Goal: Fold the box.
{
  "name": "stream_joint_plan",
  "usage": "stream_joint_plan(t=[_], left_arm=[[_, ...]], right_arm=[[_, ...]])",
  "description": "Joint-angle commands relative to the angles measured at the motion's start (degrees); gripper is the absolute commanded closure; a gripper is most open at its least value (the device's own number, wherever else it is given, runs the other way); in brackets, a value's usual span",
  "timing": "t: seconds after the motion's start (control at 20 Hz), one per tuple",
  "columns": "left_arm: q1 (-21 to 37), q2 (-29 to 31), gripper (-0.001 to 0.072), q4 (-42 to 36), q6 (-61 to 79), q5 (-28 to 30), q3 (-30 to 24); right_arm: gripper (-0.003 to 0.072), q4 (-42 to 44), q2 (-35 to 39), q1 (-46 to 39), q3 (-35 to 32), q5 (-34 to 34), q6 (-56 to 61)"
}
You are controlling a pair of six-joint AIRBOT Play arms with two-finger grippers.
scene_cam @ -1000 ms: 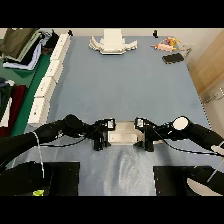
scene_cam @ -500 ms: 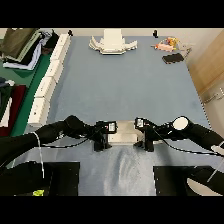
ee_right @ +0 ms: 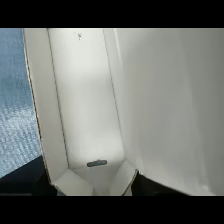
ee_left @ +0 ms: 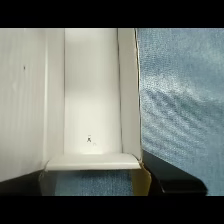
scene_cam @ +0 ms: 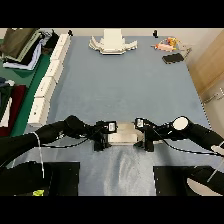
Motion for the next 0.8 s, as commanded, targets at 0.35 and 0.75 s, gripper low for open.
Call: stream_joint_plan(t=[0.35, 0.75], left_arm=[[0.0, 0.0, 0.0099, 0.0, -0.3, -0.1, 0.0], [0.0, 0.0, 0.0099, 0.0, -0.4, -0.3, 0.0]], right_arm=[[0.0182, 0.0, 0.0, 0.0, 0.0, 0.0, 0.1], [0.0183, 0.0, 0.0, 0.0, 0.0, 0.0, 0.1]])
